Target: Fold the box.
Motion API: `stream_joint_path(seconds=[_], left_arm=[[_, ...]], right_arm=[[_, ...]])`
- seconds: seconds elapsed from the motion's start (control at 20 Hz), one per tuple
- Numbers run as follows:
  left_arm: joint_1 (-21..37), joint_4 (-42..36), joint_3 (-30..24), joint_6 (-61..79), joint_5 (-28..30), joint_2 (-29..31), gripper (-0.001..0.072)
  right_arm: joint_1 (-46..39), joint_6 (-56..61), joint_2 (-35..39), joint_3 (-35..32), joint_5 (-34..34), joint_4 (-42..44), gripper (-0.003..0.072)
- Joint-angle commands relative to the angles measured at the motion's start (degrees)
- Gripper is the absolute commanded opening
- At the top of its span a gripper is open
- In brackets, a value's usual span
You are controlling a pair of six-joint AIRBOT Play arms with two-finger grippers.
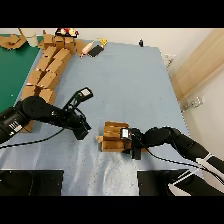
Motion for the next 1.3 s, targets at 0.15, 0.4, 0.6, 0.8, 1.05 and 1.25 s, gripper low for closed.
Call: stream_joint_path(seconds=[0.15, 0.4, 0.6, 0.8, 1.05, 1.25], left_arm=[[-10.10, -2.80, -4.13, 13.51, 13.88, 2.69, 0.0009], [-10.10, -3.45, -14.21, 22.32, 16.72, 10.34, 0.0010], [-9.51, -8.68, -15.15, 28.96, 12.68, 3.13, 0.0009], [1.73, -17.81, -11.28, 36.87, 0.68, -4.33, 0.0009], [14.62, -19.08, -5.18, 48.30, -7.93, -10.25, 0.0010], [6.36, -20.04, -6.71, 66.36, -6.14, -11.69, 0.0014]], right_arm=[[0.00, 0.00, 0.02, 0.04, 0.02, 0.00, 0.0502], [0.00, 0.00, 0.02, 0.04, 0.00, 0.02, 0.0502], [0.00, 0.00, 0.02, 0.04, 0.02, -0.02, 0.0502], [0.00, -0.02, 0.02, 0.04, 0.00, -0.20, 0.0502], [0.00, -0.02, 0.02, 0.04, 0.07, -0.24, 0.0502], [0.00, -0.02, 0.02, 0.04, 0.02, -0.22, 0.0502]])
